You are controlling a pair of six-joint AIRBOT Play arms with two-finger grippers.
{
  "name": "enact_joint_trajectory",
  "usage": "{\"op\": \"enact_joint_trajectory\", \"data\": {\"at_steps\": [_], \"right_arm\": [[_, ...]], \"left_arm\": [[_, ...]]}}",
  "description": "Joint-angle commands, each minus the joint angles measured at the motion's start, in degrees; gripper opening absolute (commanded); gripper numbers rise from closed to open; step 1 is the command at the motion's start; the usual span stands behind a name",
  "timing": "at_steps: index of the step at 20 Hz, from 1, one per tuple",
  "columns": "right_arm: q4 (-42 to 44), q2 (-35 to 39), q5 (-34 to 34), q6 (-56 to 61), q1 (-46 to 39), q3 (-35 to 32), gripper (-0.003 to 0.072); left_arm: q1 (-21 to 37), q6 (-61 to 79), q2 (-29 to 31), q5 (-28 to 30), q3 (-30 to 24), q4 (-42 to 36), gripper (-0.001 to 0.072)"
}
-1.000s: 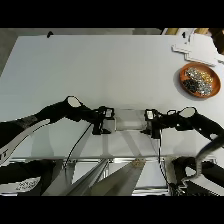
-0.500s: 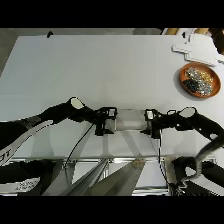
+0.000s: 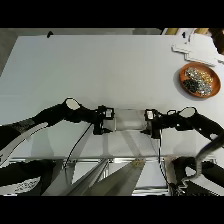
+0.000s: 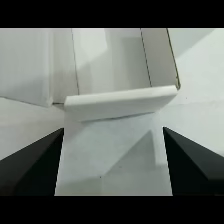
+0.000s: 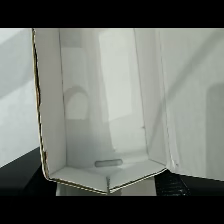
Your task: Fold the box and place the chain.
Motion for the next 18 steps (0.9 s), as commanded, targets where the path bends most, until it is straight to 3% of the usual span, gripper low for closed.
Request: {"op": "enact_joint_trajectory", "data": {"at_steps": [1, 18], "right_arm": [[0.0, 0.0, 0.0, 0.0, 0.0, 0.0, 0.0320], [0.0, 0.0, 0.0, 0.0, 0.0, 0.0, 0.0320]], "left_arm": [[-0.5, 2.5, 0.1, 0.9, -0.2, -3.0, 0.0697], [-2.8, 2.2, -3.4, 1.5, 0.4, -8.5, 0.0695]]}}
